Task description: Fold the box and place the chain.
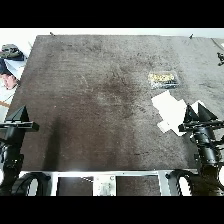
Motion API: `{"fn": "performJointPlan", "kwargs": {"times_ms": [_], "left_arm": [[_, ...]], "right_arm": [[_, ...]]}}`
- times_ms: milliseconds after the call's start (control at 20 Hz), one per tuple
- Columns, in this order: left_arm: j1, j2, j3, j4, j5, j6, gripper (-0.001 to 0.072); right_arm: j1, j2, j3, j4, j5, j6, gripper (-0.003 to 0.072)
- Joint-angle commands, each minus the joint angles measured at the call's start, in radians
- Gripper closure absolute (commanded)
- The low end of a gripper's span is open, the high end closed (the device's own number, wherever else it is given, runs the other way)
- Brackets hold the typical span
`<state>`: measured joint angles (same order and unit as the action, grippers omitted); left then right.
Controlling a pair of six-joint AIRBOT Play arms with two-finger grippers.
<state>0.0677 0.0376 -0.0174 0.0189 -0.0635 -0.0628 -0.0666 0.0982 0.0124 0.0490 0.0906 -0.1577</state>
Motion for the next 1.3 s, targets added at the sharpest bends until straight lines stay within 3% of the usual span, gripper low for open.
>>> {"fn": "performJointPlan", "kwargs": {"times_ms": [0, 300, 400, 450, 600, 800, 900, 1000, 1100, 1250], "left_arm": [[0.000, 0.000, 0.000, 0.000, 0.000, 0.000, 0.0697], [0.000, 0.000, 0.000, 0.000, 0.000, 0.000, 0.0696], [0.000, 0.000, 0.000, 0.000, 0.001, 0.000, 0.0696], [0.000, 0.000, 0.000, 0.000, 0.000, 0.000, 0.0696], [0.000, 0.000, 0.000, 0.000, 0.000, 0.000, 0.0697], [0.000, 0.000, 0.000, 0.000, 0.000, 0.000, 0.0696], [0.000, 0.000, 0.000, 0.000, 0.000, 0.000, 0.0696], [0.000, 0.000, 0.000, 0.000, 0.000, 0.000, 0.0696], [0.000, 0.000, 0.000, 0.000, 0.000, 0.000, 0.0696], [0.000, 0.000, 0.000, 0.000, 0.000, 0.000, 0.0696]], "right_arm": [[0.000, 0.000, 0.001, 0.000, 0.000, 0.000, 0.0341], [0.000, 0.000, 0.004, 0.003, 0.014, 0.000, 0.0339], [0.000, -0.019, 0.029, 0.005, -0.035, 0.031, 0.0259], [0.000, -0.050, 0.051, 0.005, -0.082, 0.066, 0.0257], [-0.001, -0.233, 0.181, 0.000, -0.137, 0.068, 0.0257], [-0.014, -0.618, 0.429, 0.013, -0.164, 0.079, 0.0257], [-0.068, -0.804, 0.548, 0.038, -0.069, 0.097, 0.0257], [-0.175, -0.952, 0.634, 0.005, 0.107, 0.172, 0.0257], [-0.329, -1.086, 0.720, -0.180, 0.348, 0.372, 0.0258], [-0.558, -1.293, 0.932, -0.611, 0.762, 0.635, 0.0260]]}}
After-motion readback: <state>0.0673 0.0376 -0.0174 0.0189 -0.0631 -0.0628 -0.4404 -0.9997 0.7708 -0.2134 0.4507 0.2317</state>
